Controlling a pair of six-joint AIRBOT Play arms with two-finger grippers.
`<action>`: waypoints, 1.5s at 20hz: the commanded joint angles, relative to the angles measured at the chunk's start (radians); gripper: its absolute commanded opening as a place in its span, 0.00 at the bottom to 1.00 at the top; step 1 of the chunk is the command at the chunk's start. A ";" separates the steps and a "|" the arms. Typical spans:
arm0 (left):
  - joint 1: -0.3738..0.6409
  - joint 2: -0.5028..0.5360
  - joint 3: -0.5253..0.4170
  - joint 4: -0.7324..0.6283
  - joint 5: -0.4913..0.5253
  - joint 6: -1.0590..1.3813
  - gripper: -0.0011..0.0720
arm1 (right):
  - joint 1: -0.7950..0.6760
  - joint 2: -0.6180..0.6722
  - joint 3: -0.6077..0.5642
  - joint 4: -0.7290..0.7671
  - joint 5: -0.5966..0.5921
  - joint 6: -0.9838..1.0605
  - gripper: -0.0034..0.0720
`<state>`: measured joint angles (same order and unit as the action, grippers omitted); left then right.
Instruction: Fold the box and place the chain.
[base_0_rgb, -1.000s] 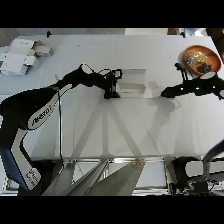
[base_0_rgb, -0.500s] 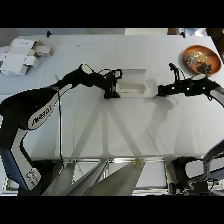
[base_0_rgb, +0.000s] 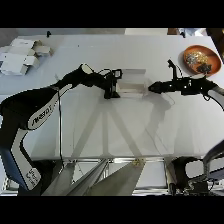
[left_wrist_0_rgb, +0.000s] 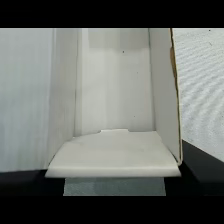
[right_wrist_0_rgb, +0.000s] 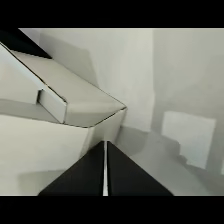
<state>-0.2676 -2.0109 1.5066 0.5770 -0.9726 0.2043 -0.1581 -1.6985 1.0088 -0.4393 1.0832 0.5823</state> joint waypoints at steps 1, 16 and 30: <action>-0.001 0.000 0.001 0.000 0.000 0.000 0.59 | 0.001 0.005 0.001 0.032 0.007 -0.004 0.20; -0.001 0.000 0.001 0.000 0.000 0.000 0.59 | -0.130 0.173 0.001 -0.042 -0.161 0.021 0.24; -0.001 0.000 0.001 0.000 0.000 0.000 0.59 | 0.188 0.270 0.039 -0.495 -0.170 -0.251 0.17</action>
<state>-0.2676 -2.0109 1.5066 0.5766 -0.9726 0.2043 -0.0486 -1.4002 1.0462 -0.8078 0.9260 0.3687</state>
